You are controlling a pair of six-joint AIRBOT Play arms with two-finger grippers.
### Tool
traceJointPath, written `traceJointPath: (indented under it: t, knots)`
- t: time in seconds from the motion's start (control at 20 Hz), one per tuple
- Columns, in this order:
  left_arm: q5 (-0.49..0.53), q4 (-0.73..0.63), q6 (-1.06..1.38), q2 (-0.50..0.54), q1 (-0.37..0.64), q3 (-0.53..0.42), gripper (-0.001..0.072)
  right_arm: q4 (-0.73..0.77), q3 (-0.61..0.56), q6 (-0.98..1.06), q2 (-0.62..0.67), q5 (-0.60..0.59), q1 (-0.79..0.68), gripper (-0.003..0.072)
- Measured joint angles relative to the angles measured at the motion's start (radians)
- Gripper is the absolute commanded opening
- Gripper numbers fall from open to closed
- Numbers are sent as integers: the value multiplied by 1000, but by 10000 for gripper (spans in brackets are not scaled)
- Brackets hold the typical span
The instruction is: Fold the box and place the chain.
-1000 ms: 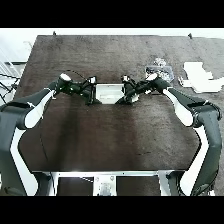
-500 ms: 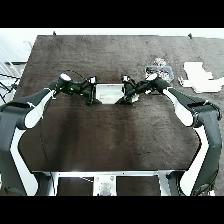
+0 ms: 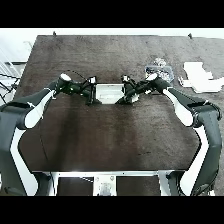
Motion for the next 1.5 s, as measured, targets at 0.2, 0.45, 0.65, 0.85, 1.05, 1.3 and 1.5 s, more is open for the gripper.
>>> traceJointPath:
  t: [0.2, 0.45, 0.65, 0.85, 1.05, 1.3, 1.5]
  knots:
    - [0, 0, 0, 0, 0, 0, 490, 0, 0, 0, 0, 0, 0, 505]
    - [0, -2, 0, 0, 0, 0, 490, 0, 0, 0, 0, 0, 3, 530]
    - [3, -4, 1, -1, 0, 0, 490, 2, 0, 28, 0, -2, 4, 713]
    - [-1, -4, 0, -1, 0, 0, 490, -13, 1, 74, 3, 5, -12, 714]
    - [-6, -4, 0, -1, 1, 0, 491, -48, 0, 97, 21, 23, -37, 714]
    - [-21, 0, 0, -1, 1, 0, 490, -152, 0, 140, 63, 50, -66, 714]
    - [-21, -1, 0, -1, 1, 0, 491, -202, 0, 169, 116, 68, -97, 714]
